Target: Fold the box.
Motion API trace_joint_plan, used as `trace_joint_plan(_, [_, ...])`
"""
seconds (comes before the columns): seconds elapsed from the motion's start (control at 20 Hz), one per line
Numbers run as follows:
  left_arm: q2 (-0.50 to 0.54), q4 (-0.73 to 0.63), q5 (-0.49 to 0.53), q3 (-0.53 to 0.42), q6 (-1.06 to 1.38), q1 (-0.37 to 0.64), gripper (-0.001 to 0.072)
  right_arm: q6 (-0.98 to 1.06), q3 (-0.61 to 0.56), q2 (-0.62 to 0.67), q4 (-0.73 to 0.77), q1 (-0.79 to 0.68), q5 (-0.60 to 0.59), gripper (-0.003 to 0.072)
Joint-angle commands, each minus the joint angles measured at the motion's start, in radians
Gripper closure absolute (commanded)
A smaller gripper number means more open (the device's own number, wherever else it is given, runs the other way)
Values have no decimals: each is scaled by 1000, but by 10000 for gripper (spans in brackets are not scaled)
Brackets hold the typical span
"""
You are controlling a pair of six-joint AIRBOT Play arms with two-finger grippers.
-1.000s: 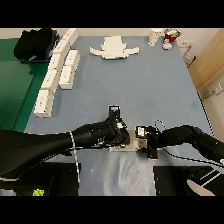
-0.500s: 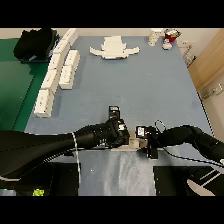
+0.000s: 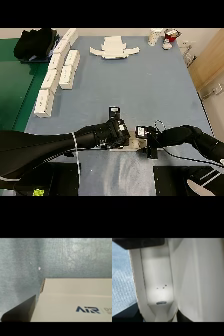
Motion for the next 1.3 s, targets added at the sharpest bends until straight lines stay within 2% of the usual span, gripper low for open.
trace_joint_plan(0.0, [0, 3, -5, 0, -1, 0, 289, 0, 1, 1, -2, 1, 0, 217])
trace_joint_plan(0.3, [4, 4, -6, 1, -2, 0, 298, 0, 1, 1, -2, 1, 0, 217])
trace_joint_plan(0.35, [14, -4, -7, 2, 0, 0, 272, 0, 1, 1, -2, 1, 0, 217])
trace_joint_plan(0.45, [61, -11, -32, 20, 29, 0, 272, 0, 1, 1, -2, 1, 0, 217])
trace_joint_plan(0.75, [240, -16, -310, 60, 51, 0, 276, 0, 1, 1, -2, 1, 0, 217])
trace_joint_plan(0.8, [262, -33, -342, 60, 52, 0, 325, 0, 1, 1, -2, 1, 0, 217])
trace_joint_plan(0.85, [279, -48, -357, 60, 64, 0, 547, 0, 1, 1, -2, 1, 0, 217])
trace_joint_plan(0.9, [289, -61, -356, 59, 118, 0, 696, 0, 1, 1, -2, 1, 0, 217])
trace_joint_plan(1.05, [291, -63, -317, 58, 243, -6, 696, 0, 1, 1, -2, 1, 0, 217])
trace_joint_plan(1.25, [291, -82, -175, 58, 484, -6, 696, 0, 1, 1, -2, 1, 0, 217])
